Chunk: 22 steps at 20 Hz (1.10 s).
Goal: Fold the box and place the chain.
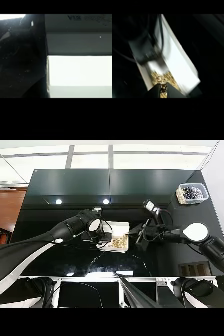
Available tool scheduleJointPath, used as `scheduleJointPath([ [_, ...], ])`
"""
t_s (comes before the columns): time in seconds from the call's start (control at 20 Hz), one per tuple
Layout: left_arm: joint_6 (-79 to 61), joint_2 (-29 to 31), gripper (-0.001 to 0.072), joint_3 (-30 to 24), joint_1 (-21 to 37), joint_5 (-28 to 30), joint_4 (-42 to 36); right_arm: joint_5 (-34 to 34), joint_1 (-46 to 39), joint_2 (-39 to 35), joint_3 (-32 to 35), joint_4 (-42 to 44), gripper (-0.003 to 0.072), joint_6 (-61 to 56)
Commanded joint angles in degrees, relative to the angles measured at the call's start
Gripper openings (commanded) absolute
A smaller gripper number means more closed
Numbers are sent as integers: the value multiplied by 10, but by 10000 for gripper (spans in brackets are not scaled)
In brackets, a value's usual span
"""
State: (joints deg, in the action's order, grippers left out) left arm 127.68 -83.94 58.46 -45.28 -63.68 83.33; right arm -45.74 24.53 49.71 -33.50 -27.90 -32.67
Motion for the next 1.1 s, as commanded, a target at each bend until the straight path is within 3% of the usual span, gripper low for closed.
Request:
scheduleJointPath([
  [0.0, 0, 0, 28, 1, 0, 0, 0, 26, 17, -9, -3, 110, 210, -42],
  [0.2, 0, 0, 28, 1, 0, 0, 0, 32, 3, -10, -4, 65, 214, -54],
  [0.45, 0, -1, 28, 1, 0, 9, -1, -28, -112, -11, -16, 7, 188, -63],
  [0.55, 0, -1, 29, 1, 0, 10, 0, -41, -156, -11, -16, -57, 15, -68],
  [0.75, 14, 0, 32, 11, 0, 1, -9, -63, -199, -11, -15, -96, 16, -121],
  [0.8, 18, 0, 115, 20, 0, -6, -9, -72, -198, -11, -15, -97, 16, -120],
  [0.85, 18, 0, 305, 28, 0, -12, -9, -78, -198, -11, -15, -97, 16, -121],
  [0.9, 19, 0, 442, 37, 0, -17, -9, -81, -198, -11, -15, -97, 16, -121],
  [1.05, 0, 13, 445, 55, -5, -24, -5, -81, -198, -11, -15, -97, 16, -121],
])
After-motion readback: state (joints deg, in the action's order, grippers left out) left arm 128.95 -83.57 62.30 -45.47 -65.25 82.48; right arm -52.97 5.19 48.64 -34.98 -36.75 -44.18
